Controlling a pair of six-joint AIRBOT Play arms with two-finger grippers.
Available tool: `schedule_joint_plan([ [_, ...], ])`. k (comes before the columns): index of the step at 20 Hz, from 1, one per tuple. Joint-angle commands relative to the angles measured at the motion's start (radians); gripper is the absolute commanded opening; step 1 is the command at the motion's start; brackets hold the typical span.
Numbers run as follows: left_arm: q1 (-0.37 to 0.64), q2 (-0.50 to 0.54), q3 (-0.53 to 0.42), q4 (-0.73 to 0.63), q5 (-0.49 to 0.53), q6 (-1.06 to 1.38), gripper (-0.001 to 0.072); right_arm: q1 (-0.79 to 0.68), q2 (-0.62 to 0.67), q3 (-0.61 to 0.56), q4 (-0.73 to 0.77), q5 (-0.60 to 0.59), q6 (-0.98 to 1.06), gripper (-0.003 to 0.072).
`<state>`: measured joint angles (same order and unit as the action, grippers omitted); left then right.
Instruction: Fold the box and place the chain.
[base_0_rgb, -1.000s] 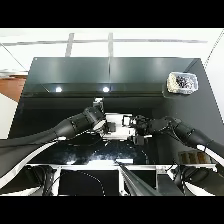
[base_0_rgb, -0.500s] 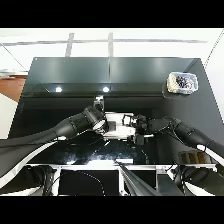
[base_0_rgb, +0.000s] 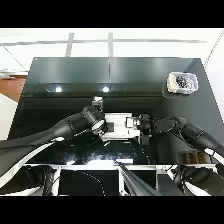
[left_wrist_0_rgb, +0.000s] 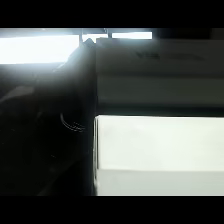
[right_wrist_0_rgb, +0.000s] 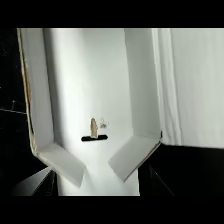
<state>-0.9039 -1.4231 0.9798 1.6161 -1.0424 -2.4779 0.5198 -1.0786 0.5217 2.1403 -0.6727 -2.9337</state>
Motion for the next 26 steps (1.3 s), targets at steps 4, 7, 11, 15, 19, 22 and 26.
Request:
schedule_joint_plan([
  [4,0.001,-0.031,-0.01,0.025,-0.008,0.015,0.0028,0.01,-0.001,0.0,0.026,0.023,-0.054,0.0695],
  [7,0.001,-0.033,-0.01,0.024,-0.009,0.018,0.0029,0.055,-0.004,0.001,0.026,0.054,-0.054,0.0692],
  [11,0.001,-0.033,-0.01,0.021,-0.009,0.018,0.0029,0.079,-0.004,0.0,0.026,0.064,-0.053,0.0463],
  [15,0.001,-0.033,-0.01,0.018,-0.009,0.018,0.0029,0.079,-0.004,0.001,0.05,0.058,-0.031,0.0292],
  [19,0.001,-0.033,-0.01,0.018,-0.009,0.018,0.0029,0.079,-0.004,0.001,0.071,0.055,0.024,0.0291],
  [22,0.001,-0.033,-0.01,0.018,-0.009,0.018,0.0029,0.079,-0.004,0.001,0.116,0.041,0.028,0.0186],
  [26,0.001,-0.033,-0.01,0.018,-0.008,0.018,0.0029,0.079,-0.006,0.001,0.138,0.074,0.029,0.0185],
])
